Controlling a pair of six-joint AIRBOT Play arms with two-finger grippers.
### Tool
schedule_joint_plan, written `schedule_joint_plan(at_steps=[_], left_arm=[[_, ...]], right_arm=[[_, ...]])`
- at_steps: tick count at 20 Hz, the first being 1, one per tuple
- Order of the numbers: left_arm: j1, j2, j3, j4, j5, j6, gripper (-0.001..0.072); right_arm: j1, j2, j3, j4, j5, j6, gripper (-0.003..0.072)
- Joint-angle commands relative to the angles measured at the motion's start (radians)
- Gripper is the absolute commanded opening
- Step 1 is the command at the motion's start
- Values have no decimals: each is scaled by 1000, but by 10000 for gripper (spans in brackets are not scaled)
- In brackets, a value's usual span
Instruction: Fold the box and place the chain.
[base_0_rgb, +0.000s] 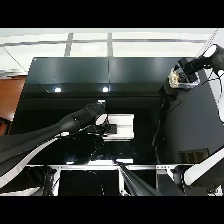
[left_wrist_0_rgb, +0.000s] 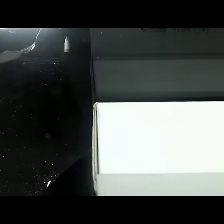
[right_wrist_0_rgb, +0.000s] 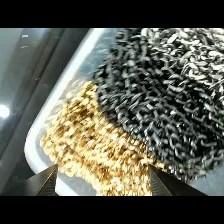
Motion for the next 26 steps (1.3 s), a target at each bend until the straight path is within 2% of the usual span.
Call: schedule_joint_plan(at_steps=[1,2,3,4,5,9,13,17,21,26], left_arm=[[0,0,0,0,-1,0,29],[0,0,0,0,-1,0,29],[0,0,0,0,-1,0,29],[0,0,0,0,-1,0,29],[0,0,0,0,-1,0,29],[0,0,0,0,0,0,29],[0,0,0,0,-1,0,29],[0,0,0,0,0,0,29],[0,0,0,0,0,0,29],[0,0,0,0,2,0,29]], right_arm=[[-1,-38,8,24,10,-6,488],[-1,-41,8,20,16,-21,469],[-1,-41,8,22,16,-47,412],[-3,-39,8,32,19,-91,241],[-7,-35,8,51,29,-158,15],[-10,60,8,56,47,-380,21],[-8,302,8,154,90,-638,21],[-18,554,8,160,73,-676,19],[-16,726,8,260,70,-718,19],[-7,892,-12,408,198,-789,20]])
